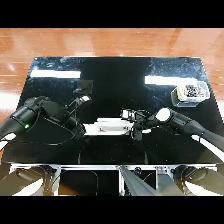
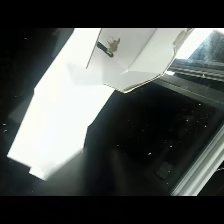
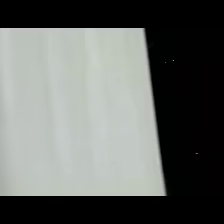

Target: Fold the box and place the chain.

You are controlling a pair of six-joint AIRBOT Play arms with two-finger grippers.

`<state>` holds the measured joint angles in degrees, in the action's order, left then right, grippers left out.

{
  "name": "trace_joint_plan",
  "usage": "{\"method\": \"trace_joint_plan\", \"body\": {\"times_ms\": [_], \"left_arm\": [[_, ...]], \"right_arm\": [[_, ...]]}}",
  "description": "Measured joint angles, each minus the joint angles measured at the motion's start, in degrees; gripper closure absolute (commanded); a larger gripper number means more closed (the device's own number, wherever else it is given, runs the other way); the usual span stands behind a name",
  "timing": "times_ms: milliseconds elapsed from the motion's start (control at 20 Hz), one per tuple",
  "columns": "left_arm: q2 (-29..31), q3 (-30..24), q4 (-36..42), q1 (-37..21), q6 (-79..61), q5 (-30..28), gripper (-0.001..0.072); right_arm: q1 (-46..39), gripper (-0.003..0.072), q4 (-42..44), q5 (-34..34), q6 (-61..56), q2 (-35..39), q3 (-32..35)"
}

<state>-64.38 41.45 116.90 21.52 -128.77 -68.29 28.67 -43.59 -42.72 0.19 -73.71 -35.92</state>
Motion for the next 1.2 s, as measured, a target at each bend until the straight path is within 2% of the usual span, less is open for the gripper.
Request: {"method": "trace_joint_plan", "body": {"times_ms": [200, 350, 450, 750, 850, 1000, 1200], "left_arm": [[-0.6, -0.1, 0.9, 0.6, -2.6, 0.3, 0.0691], [1.3, -0.1, 1.8, 3.4, -3.7, 1.5, 0.0691], [3.2, -0.2, 2.5, 6.7, -4.0, 5.4, 0.0691], [4.1, -0.2, 2.7, 15.8, -4.3, 28.1, 0.069], [3.2, -0.2, 2.8, 17.1, -4.3, 33.3, 0.069], [1.4, -0.2, 2.8, 17.9, -3.6, 37.4, 0.069], [-1.7, -0.2, 2.8, 18.3, -3.0, 39.4, 0.069]], "right_arm": [[0.0, 0.0142, 0.0, 0.0, 0.0, 0.0, 0.0], [0.0, 0.0142, 0.0, 0.0, 0.0, 0.0, 0.0], [0.0, 0.0142, 0.0, 0.0, 0.0, 0.0, 0.0], [0.0, 0.0143, 0.1, -0.1, 0.0, 0.0, 0.0], [0.0, 0.0143, 0.0, 0.0, 0.0, 0.0, 0.0], [0.0, 0.0143, 0.0, 0.0, 0.0, 0.0, 0.0], [0.0, 0.0143, 0.0, 0.0, 0.0, 0.0, 0.0]]}}
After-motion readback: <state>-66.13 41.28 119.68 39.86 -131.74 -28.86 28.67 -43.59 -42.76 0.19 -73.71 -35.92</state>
